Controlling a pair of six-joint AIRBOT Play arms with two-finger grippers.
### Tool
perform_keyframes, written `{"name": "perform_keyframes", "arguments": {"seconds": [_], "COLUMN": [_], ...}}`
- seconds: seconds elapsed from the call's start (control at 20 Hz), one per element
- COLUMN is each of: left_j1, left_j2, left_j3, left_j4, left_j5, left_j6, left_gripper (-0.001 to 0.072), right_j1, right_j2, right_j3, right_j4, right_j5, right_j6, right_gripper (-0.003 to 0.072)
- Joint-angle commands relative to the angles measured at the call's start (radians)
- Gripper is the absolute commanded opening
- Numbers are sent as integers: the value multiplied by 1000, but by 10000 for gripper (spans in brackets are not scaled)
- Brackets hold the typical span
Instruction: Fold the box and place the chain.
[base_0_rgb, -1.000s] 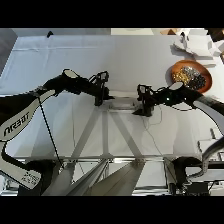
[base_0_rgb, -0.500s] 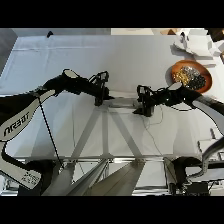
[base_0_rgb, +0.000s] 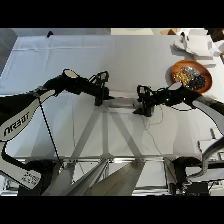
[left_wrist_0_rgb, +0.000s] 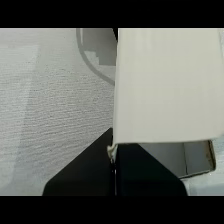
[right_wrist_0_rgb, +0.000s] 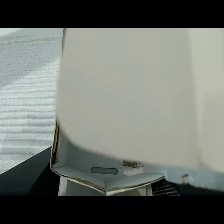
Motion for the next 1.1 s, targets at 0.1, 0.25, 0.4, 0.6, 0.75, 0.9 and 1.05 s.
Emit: {"name": "perform_keyframes", "arguments": {"seconds": [0.1, 0.25, 0.4, 0.6, 0.75, 0.9, 1.05], "left_j1": [0, 0, 0, 0, 0, 2, 9], "left_j2": [0, 0, 0, 0, 0, 1, 13], "left_j3": [0, 0, 0, 0, 0, 0, 0], "left_j4": [0, 0, 0, 0, 0, -2, -2], "left_j5": [0, 0, 0, -3, -3, -3, -10], "left_j6": [0, 0, 0, 0, 0, 0, 0], "left_gripper": [8, 8, 8, 8, 97, 102, 160], "right_j1": [0, 1, 0, 0, 0, 1, 0], "right_j2": [-1, -1, -1, -1, -1, -1, -1], "right_j3": [0, 0, 0, 0, 0, 0, 0], "right_j4": [0, 0, 0, 0, 0, 0, 0], "right_j5": [0, 0, 0, 0, 0, 0, 0], "right_j6": [0, 0, 0, 0, 0, 0, 0], "right_gripper": [435, 435, 435, 435, 435, 435, 435]}}
